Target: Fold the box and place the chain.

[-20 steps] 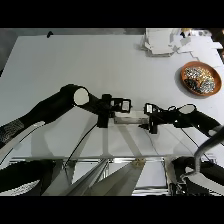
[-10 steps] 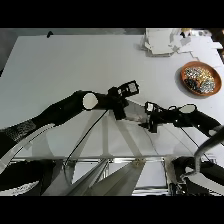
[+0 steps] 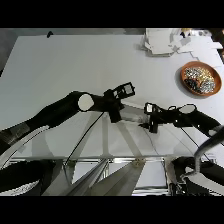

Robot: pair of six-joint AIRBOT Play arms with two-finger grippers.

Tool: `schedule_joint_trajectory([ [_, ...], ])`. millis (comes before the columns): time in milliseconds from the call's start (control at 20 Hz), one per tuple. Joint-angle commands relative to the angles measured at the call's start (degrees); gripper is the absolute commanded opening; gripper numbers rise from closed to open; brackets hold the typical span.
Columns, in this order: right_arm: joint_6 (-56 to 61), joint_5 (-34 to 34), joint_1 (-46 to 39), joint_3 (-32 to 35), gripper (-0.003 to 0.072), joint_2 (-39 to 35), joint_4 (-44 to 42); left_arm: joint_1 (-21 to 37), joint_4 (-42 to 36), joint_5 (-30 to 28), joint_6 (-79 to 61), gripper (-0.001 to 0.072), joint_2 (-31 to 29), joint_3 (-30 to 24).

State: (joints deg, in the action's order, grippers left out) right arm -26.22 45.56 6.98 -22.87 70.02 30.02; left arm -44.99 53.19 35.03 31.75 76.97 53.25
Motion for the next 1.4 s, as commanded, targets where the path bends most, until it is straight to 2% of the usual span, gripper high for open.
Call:
schedule_joint_trajectory([
  [0, 0.22, -0.07, -0.02, 0.02, 0.0471, -0.02, -0.26, 0.11, -1.79, 1.22, -11.26, 0.001, -3.82, -4.96],
  [200, 0.2, -0.07, -0.02, 0.02, 0.0471, -0.02, -0.28, 0.63, -1.81, 0.92, -9.81, 0.0005, -7.08, -5.62],
  [450, 0.22, -0.07, -0.02, 0.02, 0.0471, -0.02, -0.26, 5.64, -2.21, 0.26, -10.88, 0.0007, -10.12, -5.6],
  [700, 0.2, -0.04, -0.02, 0.02, 0.0471, -0.02, -0.26, 6.88, -1.46, 2.1, -11.41, 0.0007, -12.57, -5.6],
  [950, 0.22, -0.04, -0.02, 0.02, 0.0471, -0.02, -0.26, 6.88, 3.02, 2.03, -10.75, 0.0007, -12.61, -5.6],
  [1350, 0.22, -0.04, -0.02, 0.02, 0.047, -0.02, -0.28, 6.91, 3.04, 2.01, -10.75, 0.0008, -12.57, -5.62],
])
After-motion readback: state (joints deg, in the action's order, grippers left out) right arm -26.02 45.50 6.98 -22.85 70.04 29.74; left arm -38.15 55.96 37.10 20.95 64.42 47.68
